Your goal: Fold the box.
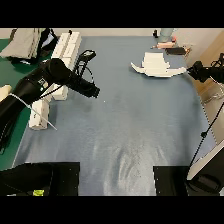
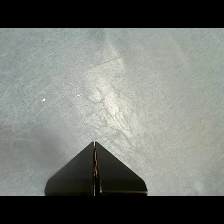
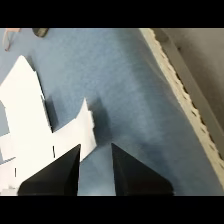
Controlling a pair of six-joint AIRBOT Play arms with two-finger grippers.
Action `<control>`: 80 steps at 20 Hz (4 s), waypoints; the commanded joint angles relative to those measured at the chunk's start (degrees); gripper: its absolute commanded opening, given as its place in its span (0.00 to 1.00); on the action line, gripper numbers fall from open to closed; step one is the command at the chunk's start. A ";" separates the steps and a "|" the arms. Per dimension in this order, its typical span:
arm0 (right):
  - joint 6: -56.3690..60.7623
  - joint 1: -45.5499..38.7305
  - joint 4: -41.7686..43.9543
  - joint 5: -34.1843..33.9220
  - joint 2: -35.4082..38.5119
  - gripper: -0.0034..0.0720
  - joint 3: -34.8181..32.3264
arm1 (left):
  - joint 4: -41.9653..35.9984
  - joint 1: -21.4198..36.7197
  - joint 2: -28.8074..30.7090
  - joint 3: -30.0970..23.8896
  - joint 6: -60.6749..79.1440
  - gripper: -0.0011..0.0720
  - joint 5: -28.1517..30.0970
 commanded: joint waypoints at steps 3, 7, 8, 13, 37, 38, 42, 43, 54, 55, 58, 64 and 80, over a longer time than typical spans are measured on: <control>-2.21 2.27 1.66 -5.01 -0.74 0.44 0.55 | 0.00 0.00 0.04 0.00 0.00 0.03 0.02; -2.03 2.73 1.73 -5.22 -1.14 0.44 0.55 | 0.00 0.00 0.04 0.00 0.02 0.03 0.04; -2.03 2.73 1.75 -5.22 -1.14 0.43 0.55 | 0.00 0.00 0.04 0.00 0.00 0.03 0.02; -2.05 3.23 2.73 0.81 -1.11 0.25 0.57 | 0.00 0.00 0.04 0.00 0.00 0.03 0.02; 15.54 21.03 -8.28 22.84 39.04 0.04 -40.19 | -0.11 0.00 0.04 0.00 0.02 0.03 0.02; 15.54 21.31 -8.68 22.38 42.38 0.04 -44.89 | -0.11 0.00 0.04 0.00 0.00 0.03 0.02; 17.11 21.03 -15.28 17.00 52.83 0.04 -59.47 | -0.17 0.00 0.04 0.00 0.00 0.03 0.02; 17.09 21.03 -15.93 15.98 53.94 0.04 -61.59 | -0.17 0.00 0.04 0.00 0.00 0.03 0.02; 16.39 21.05 -15.80 6.36 52.19 0.35 -66.01 | -0.17 0.00 0.04 0.00 0.00 0.03 0.11; 16.39 21.05 -15.72 6.12 51.41 0.37 -66.01 | -0.17 0.00 0.04 0.00 0.00 0.03 0.68; 16.37 21.05 -15.37 3.67 49.70 0.37 -65.99 | -0.20 0.00 0.04 0.00 0.00 0.03 2.75; 11.80 21.09 -4.00 1.70 48.70 0.35 -65.99 | -0.26 0.00 0.04 0.00 -2.51 0.04 2.89; 11.72 24.02 6.91 -4.66 42.36 0.05 -65.92 | -1.49 0.02 0.04 0.02 -4.57 0.74 -1.49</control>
